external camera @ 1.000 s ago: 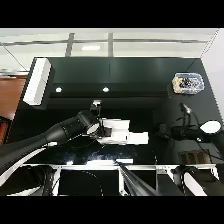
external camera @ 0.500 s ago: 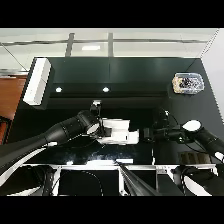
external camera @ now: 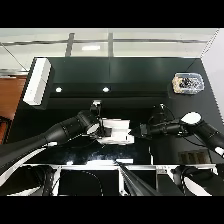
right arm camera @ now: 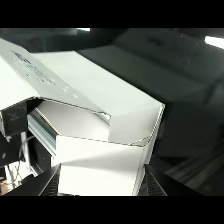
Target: Fold the box and place the chain.
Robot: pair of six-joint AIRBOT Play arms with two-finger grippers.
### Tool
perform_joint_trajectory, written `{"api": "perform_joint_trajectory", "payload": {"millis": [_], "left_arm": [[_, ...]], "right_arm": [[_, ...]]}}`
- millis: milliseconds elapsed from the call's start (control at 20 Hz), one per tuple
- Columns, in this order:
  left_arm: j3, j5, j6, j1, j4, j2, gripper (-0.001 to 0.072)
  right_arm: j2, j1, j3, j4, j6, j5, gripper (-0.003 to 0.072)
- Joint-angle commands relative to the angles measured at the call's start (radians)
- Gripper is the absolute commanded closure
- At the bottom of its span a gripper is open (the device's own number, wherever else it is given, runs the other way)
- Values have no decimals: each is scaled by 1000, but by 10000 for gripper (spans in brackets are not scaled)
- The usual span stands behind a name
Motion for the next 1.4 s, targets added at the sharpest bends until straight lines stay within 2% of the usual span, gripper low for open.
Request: {"api": "perform_joint_trajectory", "payload": {"millis": [0, 350, 500, 600, 1000, 1050, 1100, 1350], "left_arm": [[0, 1, 0, 1, 0, -1, 683], [0, 1, 0, 1, 0, -1, 683], [0, 1, 0, 1, 0, -1, 683], [0, 1, 0, 1, 0, -1, 682], [0, 8, 0, 1, 0, -1, 683], [0, 8, 0, 1, 0, -1, 683], [0, 8, 0, 1, 0, -1, 683], [0, 8, 0, 1, 0, -1, 683]], "right_arm": [[0, 68, 8, -26, 48, -74, 84], [-3, 200, 50, -103, 165, -224, 85], [-10, 262, 92, -292, 393, -288, 86], [-18, 301, 117, -379, 479, -297, 86], [-105, 376, 198, -387, 531, -306, 88], [-108, 376, 199, -389, 531, -306, 180], [-108, 376, 199, -396, 539, -306, 196], [-108, 397, 199, -515, 653, -304, 197]]}}
